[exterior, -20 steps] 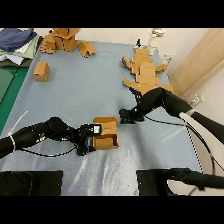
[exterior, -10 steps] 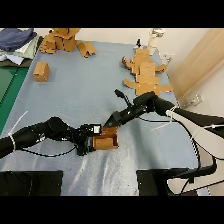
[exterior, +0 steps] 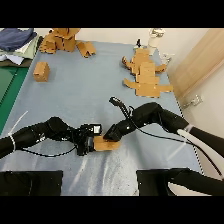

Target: Fold the box.

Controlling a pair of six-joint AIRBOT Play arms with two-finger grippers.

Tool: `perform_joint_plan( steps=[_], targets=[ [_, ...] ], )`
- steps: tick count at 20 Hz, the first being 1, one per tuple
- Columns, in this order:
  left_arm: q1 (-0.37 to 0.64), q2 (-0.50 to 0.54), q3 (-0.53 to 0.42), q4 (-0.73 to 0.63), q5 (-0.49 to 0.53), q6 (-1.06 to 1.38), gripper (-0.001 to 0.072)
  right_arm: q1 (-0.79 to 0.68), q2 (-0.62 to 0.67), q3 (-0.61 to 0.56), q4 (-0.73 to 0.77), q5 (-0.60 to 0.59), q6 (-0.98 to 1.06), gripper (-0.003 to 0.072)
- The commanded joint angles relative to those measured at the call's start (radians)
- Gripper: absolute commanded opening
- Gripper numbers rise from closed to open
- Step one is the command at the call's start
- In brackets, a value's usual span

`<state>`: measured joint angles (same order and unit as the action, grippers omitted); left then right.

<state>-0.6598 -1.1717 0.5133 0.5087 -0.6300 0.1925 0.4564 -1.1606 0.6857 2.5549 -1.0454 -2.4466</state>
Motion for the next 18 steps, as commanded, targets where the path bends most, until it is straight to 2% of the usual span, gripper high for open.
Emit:
perform_joint_plan(
  steps=[1,9,15,18],
  targets=[
    [0.000,0.000,0.000,0.000,0.000,0.000,0.0470,0.052,0.122,-0.082,-0.090,0.197,-0.008,0.0000],
    [-0.001,0.000,0.000,0.000,-0.001,0.000,0.0470,0.247,0.307,-0.221,-0.325,0.470,-0.008,0.0001],
    [-0.001,0.000,0.000,0.000,0.000,0.000,0.0470,0.394,0.377,-0.259,-0.555,0.517,-0.008,0.0001],
    [-0.001,0.000,0.000,0.000,0.000,0.000,0.0470,0.437,0.385,-0.286,-0.616,0.541,-0.008,0.0001]
  ],
)
